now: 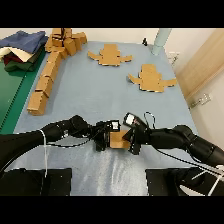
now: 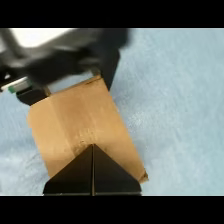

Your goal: Fold the box.

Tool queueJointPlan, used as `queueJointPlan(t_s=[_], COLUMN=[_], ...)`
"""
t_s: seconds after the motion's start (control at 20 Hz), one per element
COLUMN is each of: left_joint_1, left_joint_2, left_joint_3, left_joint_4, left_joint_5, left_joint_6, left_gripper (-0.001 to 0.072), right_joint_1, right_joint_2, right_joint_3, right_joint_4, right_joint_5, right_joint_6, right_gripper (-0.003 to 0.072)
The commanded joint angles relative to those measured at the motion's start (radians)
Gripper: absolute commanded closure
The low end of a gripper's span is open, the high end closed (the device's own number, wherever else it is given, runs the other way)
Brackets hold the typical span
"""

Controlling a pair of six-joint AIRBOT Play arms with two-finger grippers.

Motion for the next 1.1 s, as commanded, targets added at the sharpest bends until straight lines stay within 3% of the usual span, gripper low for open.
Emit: queueJointPlan(t_s=[0.0,0.2,0.25,0.35,0.55,0.65,1.05], left_joint_1=[0.000,0.000,0.000,0.000,0.000,0.000,0.000], left_joint_2=[0.000,0.000,0.000,0.000,0.000,0.000,0.000], left_joint_3=[0.000,0.000,0.000,0.000,0.000,0.000,0.000], left_joint_4=[0.000,0.000,0.000,0.000,0.000,0.000,0.000], left_joint_5=[0.000,0.000,0.000,0.000,0.000,0.000,0.000], left_joint_6=[0.000,0.000,0.000,0.000,0.000,0.000,0.000], left_gripper=[0.0360,0.0359,0.0360,0.0360,0.0360,0.0360,0.0360], right_joint_1=[0.114,0.155,0.163,0.169,0.169,0.169,0.169], right_joint_2=[0.003,0.001,0.001,0.003,0.002,-0.001,-0.057], right_joint_3=[0.000,0.000,0.000,0.000,0.000,0.000,0.000], right_joint_4=[-0.231,-0.241,-0.242,-0.241,-0.224,-0.216,-0.256], right_joint_5=[0.037,0.083,0.083,0.082,0.077,0.077,0.105], right_joint_6=[0.030,0.024,0.014,0.003,-0.079,-0.113,-0.173], right_gripper=[0.0683,0.0682,0.0639,0.0418,0.0146,0.0113,0.0114])
